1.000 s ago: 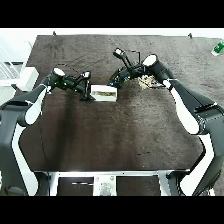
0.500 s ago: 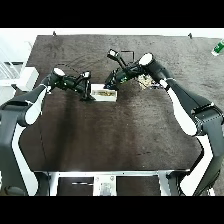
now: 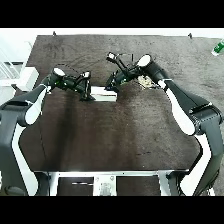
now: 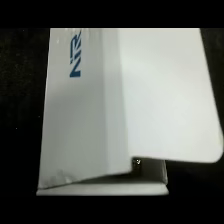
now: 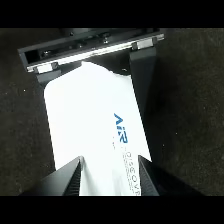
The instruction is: Fold the box and place the chain.
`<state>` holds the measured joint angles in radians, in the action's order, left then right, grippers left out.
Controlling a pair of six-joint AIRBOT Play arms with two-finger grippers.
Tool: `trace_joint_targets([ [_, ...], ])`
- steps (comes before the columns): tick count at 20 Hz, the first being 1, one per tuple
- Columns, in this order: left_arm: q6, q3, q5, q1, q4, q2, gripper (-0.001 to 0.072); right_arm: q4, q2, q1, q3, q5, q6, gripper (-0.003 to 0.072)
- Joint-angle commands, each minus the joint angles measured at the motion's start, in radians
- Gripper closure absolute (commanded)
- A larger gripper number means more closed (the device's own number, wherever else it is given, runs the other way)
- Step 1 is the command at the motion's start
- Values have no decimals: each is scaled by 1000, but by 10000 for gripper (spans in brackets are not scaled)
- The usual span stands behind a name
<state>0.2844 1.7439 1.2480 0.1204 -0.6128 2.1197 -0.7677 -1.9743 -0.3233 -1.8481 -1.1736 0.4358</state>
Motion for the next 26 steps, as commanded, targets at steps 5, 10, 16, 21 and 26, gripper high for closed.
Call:
trace_joint_targets([
  [5,0,0,0,0,0,0,219,-15,-8,-2,0,7,1,273],
  [10,0,0,0,0,0,0,219,-15,-8,-12,0,37,1,274],
  [16,0,0,0,0,0,0,219,-18,-5,-18,-15,49,1,275],
  [21,0,0,0,0,0,0,219,-135,-5,-50,-15,39,9,275],
  [26,0,0,0,0,0,0,219,-135,-5,-55,-15,50,9,309],
])
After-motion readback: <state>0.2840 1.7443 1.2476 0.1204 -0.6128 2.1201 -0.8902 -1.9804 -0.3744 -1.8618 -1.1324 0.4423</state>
